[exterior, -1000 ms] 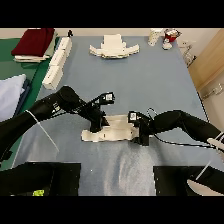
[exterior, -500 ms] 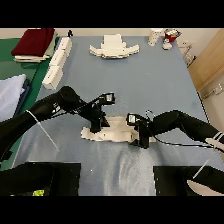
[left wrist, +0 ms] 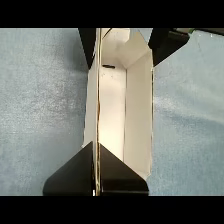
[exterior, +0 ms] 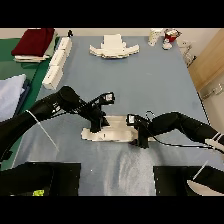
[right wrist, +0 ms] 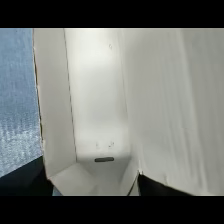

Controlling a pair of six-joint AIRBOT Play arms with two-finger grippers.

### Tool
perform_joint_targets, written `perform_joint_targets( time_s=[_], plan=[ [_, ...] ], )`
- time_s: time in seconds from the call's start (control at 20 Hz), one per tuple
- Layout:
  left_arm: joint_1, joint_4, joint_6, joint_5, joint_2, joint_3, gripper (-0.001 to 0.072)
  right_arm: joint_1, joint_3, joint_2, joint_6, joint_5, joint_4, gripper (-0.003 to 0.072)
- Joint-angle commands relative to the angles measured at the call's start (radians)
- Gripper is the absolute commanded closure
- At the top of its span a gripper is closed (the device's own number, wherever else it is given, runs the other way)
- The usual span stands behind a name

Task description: Fold the box.

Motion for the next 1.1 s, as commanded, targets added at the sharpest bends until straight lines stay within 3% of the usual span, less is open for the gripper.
perform_joint_targets(
  time_s=[0.0, 0.2, 0.3, 0.5, 0.6, 0.7, 1.05],
  plan=[
    [0.001, 0.001, 0.000, 0.000, 0.000, 0.000, 0.0696, 0.003, -0.009, 0.002, 0.000, 0.001, 0.002, -0.0019],
    [0.001, 0.001, 0.000, 0.000, 0.000, 0.000, 0.0696, 0.003, -0.009, -0.004, 0.000, 0.028, 0.001, 0.0011],
    [0.000, 0.001, 0.000, 0.000, 0.000, 0.000, 0.0696, 0.003, -0.009, -0.020, 0.000, 0.032, -0.003, 0.0125],
    [0.000, 0.001, 0.000, 0.000, 0.000, 0.000, 0.0696, 0.003, -0.009, -0.022, 0.000, 0.030, -0.003, 0.0180],
    [0.000, 0.001, 0.000, 0.000, 0.000, 0.000, 0.0696, 0.003, -0.009, -0.018, 0.000, 0.028, -0.003, 0.0131],
    [0.000, 0.001, 0.000, 0.000, 0.000, 0.000, 0.0696, 0.003, -0.009, -0.012, 0.000, 0.029, -0.003, -0.0023],
    [0.001, 0.001, 0.000, 0.000, 0.000, 0.000, 0.0696, 0.006, -0.013, 0.011, 0.000, 0.045, -0.002, -0.0018]
  ],
)
